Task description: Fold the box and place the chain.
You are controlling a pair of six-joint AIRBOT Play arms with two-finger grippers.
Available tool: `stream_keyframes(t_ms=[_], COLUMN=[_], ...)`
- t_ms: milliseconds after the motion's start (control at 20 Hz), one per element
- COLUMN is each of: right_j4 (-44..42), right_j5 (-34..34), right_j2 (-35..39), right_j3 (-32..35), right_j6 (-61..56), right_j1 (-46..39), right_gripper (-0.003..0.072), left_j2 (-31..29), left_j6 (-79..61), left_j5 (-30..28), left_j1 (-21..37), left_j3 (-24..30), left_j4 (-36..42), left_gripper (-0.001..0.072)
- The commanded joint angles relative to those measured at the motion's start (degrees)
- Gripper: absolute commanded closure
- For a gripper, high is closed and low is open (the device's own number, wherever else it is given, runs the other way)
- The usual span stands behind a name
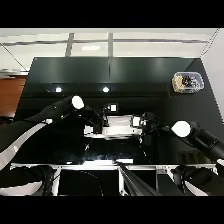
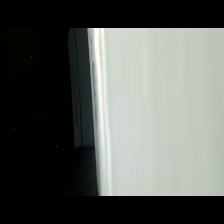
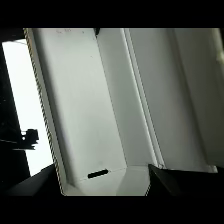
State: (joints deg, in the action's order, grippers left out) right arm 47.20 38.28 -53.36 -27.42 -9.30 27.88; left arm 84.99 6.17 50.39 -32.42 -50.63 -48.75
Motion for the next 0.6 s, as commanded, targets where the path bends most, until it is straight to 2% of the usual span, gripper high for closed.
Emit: stream_keyframes(t_ms=[0, 550], right_j4=[-3.7, -3.7], right_j5=[0.6, -3.6], right_j2=[0.0, -2.2], right_j3=[-0.4, -0.3], right_j6=[1.7, 1.9], right_j1=[-2.2, -2.7], right_gripper=[0.0050, 0.0050], left_j2=[0.0, 0.0], left_j6=[-0.2, -0.2], left_j5=[0.0, 0.0], left_j1=[0.0, 0.0], left_j3=[0.0, 0.0], left_j4=[0.0, 0.0], left_gripper=[0.0681, 0.0681])
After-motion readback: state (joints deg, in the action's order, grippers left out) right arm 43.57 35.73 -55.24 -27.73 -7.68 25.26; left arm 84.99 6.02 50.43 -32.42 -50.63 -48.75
